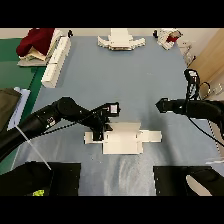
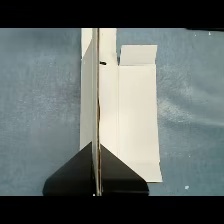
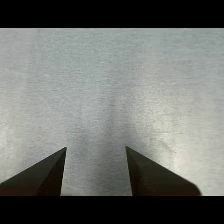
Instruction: Fold the box.
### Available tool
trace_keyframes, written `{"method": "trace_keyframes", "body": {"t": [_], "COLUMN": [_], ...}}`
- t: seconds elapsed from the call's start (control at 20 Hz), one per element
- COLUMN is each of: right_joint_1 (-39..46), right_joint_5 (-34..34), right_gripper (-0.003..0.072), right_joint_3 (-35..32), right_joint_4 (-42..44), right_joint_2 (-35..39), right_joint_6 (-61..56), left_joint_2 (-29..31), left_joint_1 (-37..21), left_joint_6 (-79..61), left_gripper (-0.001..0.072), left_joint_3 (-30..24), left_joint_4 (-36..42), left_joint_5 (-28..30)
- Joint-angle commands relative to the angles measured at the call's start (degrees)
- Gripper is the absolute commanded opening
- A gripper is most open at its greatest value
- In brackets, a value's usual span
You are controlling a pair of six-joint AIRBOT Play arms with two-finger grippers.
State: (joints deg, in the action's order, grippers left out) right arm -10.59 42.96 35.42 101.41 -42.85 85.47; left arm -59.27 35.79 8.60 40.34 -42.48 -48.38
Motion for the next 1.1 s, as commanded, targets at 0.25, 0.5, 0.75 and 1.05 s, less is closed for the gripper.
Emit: {"method": "trace_keyframes", "body": {"t": [0.25, 0.5, 0.75, 1.05], "right_joint_1": [0.02, 0.02, 0.02, 0.00], "right_joint_5": [0.02, 0.04, 0.04, 1.07], "right_gripper": [0.0575, 0.0575, 0.0575, 0.0575], "right_joint_3": [0.04, 0.02, 0.02, 0.00], "right_joint_4": [0.42, 0.44, 0.46, 0.61], "right_joint_2": [-0.04, -0.04, -0.04, -0.04], "right_joint_6": [0.00, 0.00, 0.00, 0.00], "left_joint_2": [-4.74, -6.29, -6.16, 1.40], "left_joint_1": [-4.20, -5.25, -4.87, 1.20], "left_joint_6": [0.42, 0.37, 0.46, 0.48], "left_gripper": [0.0012, 0.0012, 0.0008, 0.0007], "left_joint_3": [3.89, 5.33, 5.31, -0.50], "left_joint_4": [0.39, 2.47, 2.23, -0.92], "left_joint_5": [-4.15, -7.15, -7.10, 3.74]}}
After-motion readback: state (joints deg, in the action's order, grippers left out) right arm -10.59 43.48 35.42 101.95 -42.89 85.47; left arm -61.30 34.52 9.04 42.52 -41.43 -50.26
